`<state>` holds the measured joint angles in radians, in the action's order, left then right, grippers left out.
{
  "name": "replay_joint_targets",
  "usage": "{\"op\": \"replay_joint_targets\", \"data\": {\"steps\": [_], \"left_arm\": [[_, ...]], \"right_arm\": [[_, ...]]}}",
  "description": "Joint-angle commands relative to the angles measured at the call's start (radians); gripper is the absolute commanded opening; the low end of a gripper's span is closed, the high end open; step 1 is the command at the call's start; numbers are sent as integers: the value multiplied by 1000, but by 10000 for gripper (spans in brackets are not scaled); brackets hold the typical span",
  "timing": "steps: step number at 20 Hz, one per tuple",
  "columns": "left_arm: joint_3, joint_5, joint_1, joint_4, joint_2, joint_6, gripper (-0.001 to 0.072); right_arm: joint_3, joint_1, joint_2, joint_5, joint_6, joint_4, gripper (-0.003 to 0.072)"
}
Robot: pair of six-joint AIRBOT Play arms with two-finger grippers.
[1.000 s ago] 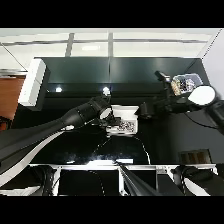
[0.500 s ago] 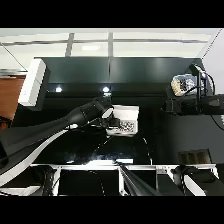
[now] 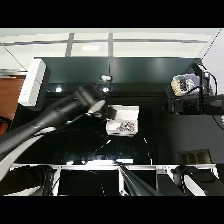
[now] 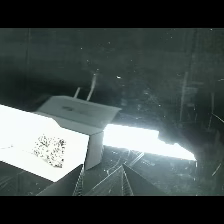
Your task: Fold the box and place the chain.
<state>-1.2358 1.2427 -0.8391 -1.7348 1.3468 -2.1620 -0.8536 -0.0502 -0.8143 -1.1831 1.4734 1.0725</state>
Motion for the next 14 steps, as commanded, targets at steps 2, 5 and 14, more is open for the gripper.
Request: {"op": "replay_joint_targets", "data": {"steps": [2, 5, 14], "left_arm": [[188, 3, 167, -110, -230, 73, 519], [420, -286, 398, 163, -380, 255, 517], [594, -350, 431, 952, -214, 1977, 720]], "right_arm": [[0, 0, 0, 2, 0, 2, 294], [0, -1, 0, 2, 9, -2, 294], [0, -1, 0, 16, 73, -6, 294]]}}
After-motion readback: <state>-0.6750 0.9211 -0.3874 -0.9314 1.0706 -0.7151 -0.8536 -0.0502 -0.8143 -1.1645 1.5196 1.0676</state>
